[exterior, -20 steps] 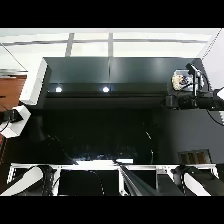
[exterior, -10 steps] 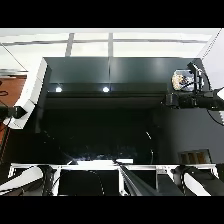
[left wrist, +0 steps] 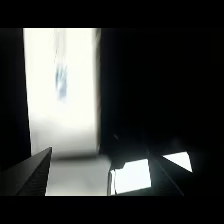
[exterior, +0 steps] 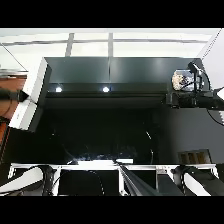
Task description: Fold the box and place the chain.
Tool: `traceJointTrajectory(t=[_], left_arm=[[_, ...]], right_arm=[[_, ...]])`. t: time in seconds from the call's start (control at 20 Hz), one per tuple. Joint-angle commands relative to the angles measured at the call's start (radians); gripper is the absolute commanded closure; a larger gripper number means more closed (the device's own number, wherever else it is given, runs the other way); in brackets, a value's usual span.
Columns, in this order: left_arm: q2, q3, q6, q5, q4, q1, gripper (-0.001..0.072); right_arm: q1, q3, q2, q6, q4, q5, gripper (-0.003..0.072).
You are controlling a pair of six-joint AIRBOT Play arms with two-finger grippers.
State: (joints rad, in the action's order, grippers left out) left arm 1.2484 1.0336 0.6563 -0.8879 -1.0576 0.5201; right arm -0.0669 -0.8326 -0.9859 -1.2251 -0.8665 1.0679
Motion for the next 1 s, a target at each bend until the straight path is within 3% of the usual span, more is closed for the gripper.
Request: traceJointTrajectory(t=[0.0, 0.05, 0.15, 0.25, 0.3, 0.45, 0.6, 0.7, 0.95], left_arm=[[-0.045, 0.179, 0.007, -0.005, 0.039, -0.140, 0.0028], [-0.058, 0.236, 0.032, -0.020, 0.039, -0.176, 0.0154], [-0.092, 0.320, 0.156, -0.071, 0.049, -0.234, 0.0686], [-0.158, 0.309, 0.240, -0.108, 0.136, -0.280, 0.0683], [-0.208, 0.259, 0.195, -0.084, 0.193, -0.303, 0.0683], [-0.427, -0.018, 0.159, 0.068, 0.233, -0.370, 0.0683], [-0.625, -0.369, 0.150, 0.224, 0.222, -0.399, 0.0679], [-0.684, -0.472, 0.151, 0.275, 0.224, -0.378, 0.0678], [-0.683, -0.485, 0.159, 0.272, 0.227, -0.362, 0.0678]], right_arm=[[-0.001, -0.040, 0.003, 0.007, -0.010, 0.059, 0.0667], [-0.002, -0.074, 0.011, 0.013, -0.034, 0.104, 0.0667], [-0.001, -0.122, 0.060, 0.019, -0.089, 0.134, 0.0668], [0.039, -0.114, 0.180, 0.103, -0.057, 0.027, 0.0670], [0.081, -0.091, 0.248, 0.123, -0.066, -0.085, 0.0669], [0.163, 0.071, 0.360, 0.133, -0.223, -0.405, 0.0668], [0.143, 0.249, 0.326, 0.130, -0.384, -0.573, 0.0666], [0.137, 0.296, 0.294, 0.130, -0.384, -0.584, 0.0666], [0.137, 0.298, 0.288, 0.130, -0.384, -0.510, 0.0666]])
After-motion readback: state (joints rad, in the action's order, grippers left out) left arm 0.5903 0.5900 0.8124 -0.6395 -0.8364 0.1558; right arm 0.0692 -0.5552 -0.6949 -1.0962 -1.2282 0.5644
